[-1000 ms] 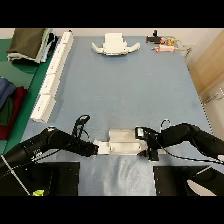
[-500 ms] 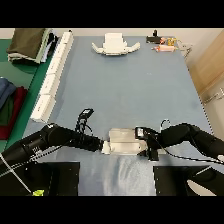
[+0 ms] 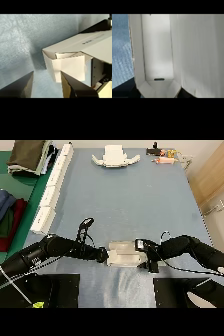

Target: Fold the box.

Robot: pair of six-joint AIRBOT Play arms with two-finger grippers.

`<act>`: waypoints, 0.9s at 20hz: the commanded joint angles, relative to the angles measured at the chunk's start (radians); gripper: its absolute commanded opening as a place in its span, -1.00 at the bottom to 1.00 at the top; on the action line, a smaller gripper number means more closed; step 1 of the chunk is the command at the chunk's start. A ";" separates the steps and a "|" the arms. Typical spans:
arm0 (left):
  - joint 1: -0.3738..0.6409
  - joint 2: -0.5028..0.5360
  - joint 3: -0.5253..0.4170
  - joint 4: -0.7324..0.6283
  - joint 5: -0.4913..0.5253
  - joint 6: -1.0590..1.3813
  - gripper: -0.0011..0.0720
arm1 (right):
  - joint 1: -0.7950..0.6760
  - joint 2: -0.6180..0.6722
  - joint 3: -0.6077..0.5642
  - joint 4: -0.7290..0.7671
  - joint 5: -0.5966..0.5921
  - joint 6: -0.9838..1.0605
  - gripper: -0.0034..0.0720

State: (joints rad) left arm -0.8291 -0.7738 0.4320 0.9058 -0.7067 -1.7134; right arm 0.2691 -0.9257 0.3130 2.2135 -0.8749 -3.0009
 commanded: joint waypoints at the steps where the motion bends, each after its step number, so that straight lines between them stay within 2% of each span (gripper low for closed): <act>1: 0.000 0.000 0.001 -0.030 0.021 -0.004 0.43 | 0.000 0.000 0.000 0.000 0.000 0.000 0.47; 4: 0.000 -0.015 0.000 -0.060 0.053 -0.002 0.43 | 0.000 0.000 0.000 0.000 0.000 0.000 0.47; 8: -0.036 -0.050 0.013 -0.097 0.044 0.064 0.42 | 0.000 0.000 0.000 0.000 0.000 0.000 0.47; 9: -0.055 -0.060 0.020 -0.097 0.061 0.064 0.29 | 0.000 0.000 0.000 0.000 0.000 0.000 0.47; 13: -0.101 -0.111 0.054 -0.085 0.090 0.006 0.29 | 0.000 0.000 0.000 0.000 0.000 0.000 0.47; 15: -0.126 -0.131 0.084 -0.014 0.084 -0.077 0.29 | 0.000 0.000 0.000 0.000 0.000 0.000 0.47; 18: -0.169 -0.151 0.136 0.180 0.037 -0.271 0.29 | 0.000 0.000 0.000 0.000 0.000 0.000 0.47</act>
